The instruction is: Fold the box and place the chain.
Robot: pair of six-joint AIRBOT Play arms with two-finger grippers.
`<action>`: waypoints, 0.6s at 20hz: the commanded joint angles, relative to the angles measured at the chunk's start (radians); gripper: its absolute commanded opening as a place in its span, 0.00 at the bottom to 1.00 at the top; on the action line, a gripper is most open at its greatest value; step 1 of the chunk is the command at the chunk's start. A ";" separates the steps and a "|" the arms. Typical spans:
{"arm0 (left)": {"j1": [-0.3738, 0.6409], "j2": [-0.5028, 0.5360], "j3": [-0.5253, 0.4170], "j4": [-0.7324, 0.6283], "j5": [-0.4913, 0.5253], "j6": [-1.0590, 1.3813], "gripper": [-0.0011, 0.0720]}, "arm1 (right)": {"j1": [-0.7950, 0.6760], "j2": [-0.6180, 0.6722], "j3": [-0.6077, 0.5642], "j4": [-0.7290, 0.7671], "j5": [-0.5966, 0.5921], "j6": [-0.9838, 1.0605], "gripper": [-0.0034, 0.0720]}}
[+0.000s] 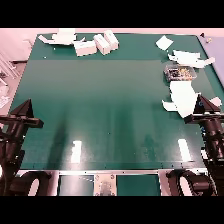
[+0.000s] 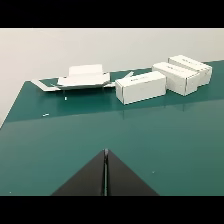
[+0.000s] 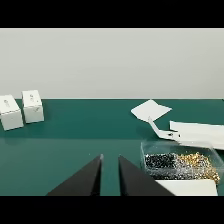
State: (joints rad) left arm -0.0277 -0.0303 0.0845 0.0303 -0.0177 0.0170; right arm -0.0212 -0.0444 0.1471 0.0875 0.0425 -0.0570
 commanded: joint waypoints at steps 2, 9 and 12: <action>0.000 0.000 0.000 0.000 0.000 0.000 0.04 | -0.002 -0.055 0.076 -0.010 -0.113 -0.023 0.36; 0.000 0.000 0.000 0.000 0.000 0.000 0.04 | -0.122 -0.505 0.348 -0.010 -0.135 -0.074 0.40; 0.000 0.000 0.000 0.000 0.000 0.000 0.04 | -0.240 -0.664 0.425 -0.013 -0.083 -0.079 0.40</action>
State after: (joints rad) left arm -0.0277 -0.0303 0.0845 0.0303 -0.0174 0.0170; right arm -0.1757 -0.5625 0.4957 0.0769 -0.0746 -0.1249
